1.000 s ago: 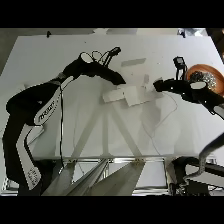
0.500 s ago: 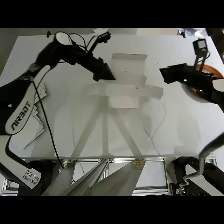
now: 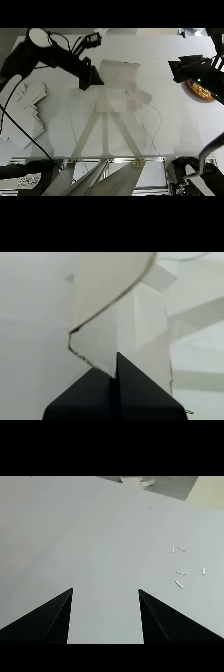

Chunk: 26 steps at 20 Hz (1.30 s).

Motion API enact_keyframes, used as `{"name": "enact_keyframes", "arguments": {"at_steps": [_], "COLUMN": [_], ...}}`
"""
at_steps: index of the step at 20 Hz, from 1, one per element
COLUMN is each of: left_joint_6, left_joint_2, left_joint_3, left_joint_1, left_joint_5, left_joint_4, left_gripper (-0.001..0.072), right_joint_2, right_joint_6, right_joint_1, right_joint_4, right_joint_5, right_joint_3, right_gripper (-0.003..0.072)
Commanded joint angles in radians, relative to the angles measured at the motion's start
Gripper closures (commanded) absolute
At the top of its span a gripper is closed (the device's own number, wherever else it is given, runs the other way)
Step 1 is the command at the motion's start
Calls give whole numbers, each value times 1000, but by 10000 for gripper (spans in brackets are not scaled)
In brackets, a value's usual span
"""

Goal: Fold the box and place the chain.

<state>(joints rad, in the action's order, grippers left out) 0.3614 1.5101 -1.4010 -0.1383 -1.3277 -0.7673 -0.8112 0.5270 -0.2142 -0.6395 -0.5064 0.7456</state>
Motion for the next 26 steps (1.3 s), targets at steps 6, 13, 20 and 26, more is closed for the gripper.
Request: {"name": "enact_keyframes", "arguments": {"at_steps": [6,13,20,26], "left_joint_6": [-543,-595,-559,-484], "left_joint_2": [177,269,269,270], "left_joint_3": [233,230,202,109], "left_joint_1": [-1,0,0,2], "left_joint_5": [334,346,365,275], "left_joint_4": [426,438,369,212], "left_gripper": [706,707,707,707], "right_joint_2": [8,7,6,6], "right_joint_6": [53,53,53,53], "right_joint_1": [0,0,0,0], "right_joint_4": [-65,-64,-64,-64], "right_joint_5": [-10,-10,-11,-37], "right_joint_3": [0,0,0,0], "right_gripper": [230,230,230,230]}}
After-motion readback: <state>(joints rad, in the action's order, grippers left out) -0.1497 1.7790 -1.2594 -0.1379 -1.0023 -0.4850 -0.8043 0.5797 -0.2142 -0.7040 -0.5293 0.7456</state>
